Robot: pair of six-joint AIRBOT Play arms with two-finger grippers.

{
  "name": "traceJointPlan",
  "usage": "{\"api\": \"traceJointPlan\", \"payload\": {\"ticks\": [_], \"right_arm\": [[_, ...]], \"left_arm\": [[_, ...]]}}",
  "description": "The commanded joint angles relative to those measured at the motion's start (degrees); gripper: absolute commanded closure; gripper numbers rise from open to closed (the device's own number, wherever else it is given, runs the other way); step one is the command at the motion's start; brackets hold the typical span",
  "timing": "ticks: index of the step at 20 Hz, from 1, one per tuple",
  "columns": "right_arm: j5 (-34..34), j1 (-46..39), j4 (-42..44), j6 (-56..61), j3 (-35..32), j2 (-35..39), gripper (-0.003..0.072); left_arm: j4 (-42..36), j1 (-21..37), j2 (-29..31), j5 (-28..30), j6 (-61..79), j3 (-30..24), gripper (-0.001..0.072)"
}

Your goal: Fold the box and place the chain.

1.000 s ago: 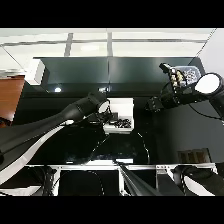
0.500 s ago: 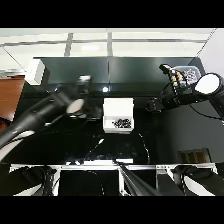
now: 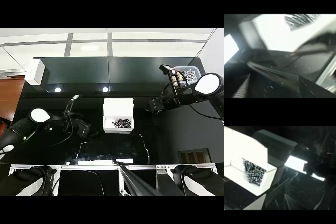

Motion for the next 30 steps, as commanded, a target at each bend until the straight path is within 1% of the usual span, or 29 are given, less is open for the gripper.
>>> {"api": "traceJointPlan", "payload": {"ticks": [1,2,5,6,7,8,10,11,13,15,16,19,25,30], "right_arm": [[0.44,0.0,-0.02,0.96,0.0,0.02,0.0402],[0.46,0.0,0.0,1.03,0.0,0.02,0.0402],[0.46,0.0,0.0,1.86,0.0,0.02,0.0402],[0.46,0.0,0.0,2.89,0.0,0.02,0.0402],[0.46,0.02,0.15,3.45,0.0,0.02,0.0402],[0.42,0.02,0.63,3.52,0.0,0.02,0.0402],[0.31,0.0,1.38,3.52,0.0,0.02,0.0402],[0.2,0.02,1.46,3.52,0.0,0.02,0.0402],[0.26,0.02,1.51,3.63,0.0,0.02,0.0402],[0.24,0.02,1.7,3.72,0.0,0.02,0.0402],[0.2,0.02,1.79,3.72,0.0,0.02,0.0402],[0.11,0.02,1.79,3.69,0.0,0.02,0.0402],[-0.42,0.02,1.73,3.69,0.0,0.02,0.0402],[-0.68,0.0,1.73,3.69,0.0,0.02,0.0402]], "left_arm": [[-10.25,-1.53,-0.5,0.74,45.53,-2.56,-0.0009],[-9.75,-2.56,-0.5,2.78,50.95,-2.54,-0.0009],[-4.42,-4.81,-0.52,11.67,55.04,-2.25,-0.0009],[-1.49,-4.9,-0.76,12.31,54.97,-1.55,-0.0009],[-0.94,-4.33,-1.75,10.56,54.95,-0.5,-0.0009],[-2.1,-3.32,-3.65,7.96,55.71,0.74,-0.0009],[-4.28,-1.68,-8.79,4.85,61.2,2.99,-0.0009],[-4.31,-1.4,-10.88,4.5,61.18,4.0,-0.0009],[-5.55,-1.49,-13.4,5.64,60.98,5.2,-0.001],[-7.89,-1.11,-14.14,6.21,60.28,6.19,-0.001],[-7.65,-1.11,-14.75,5.55,60.28,6.84,-0.001],[-7.26,-1.9,-15.63,5.92,59.76,7.93,-0.001],[-6.73,-3.61,-15.8,5.81,59.78,8.11,-0.0009],[-6.6,-3.61,-15.8,5.77,59.8,8.11,-0.0009]]}}
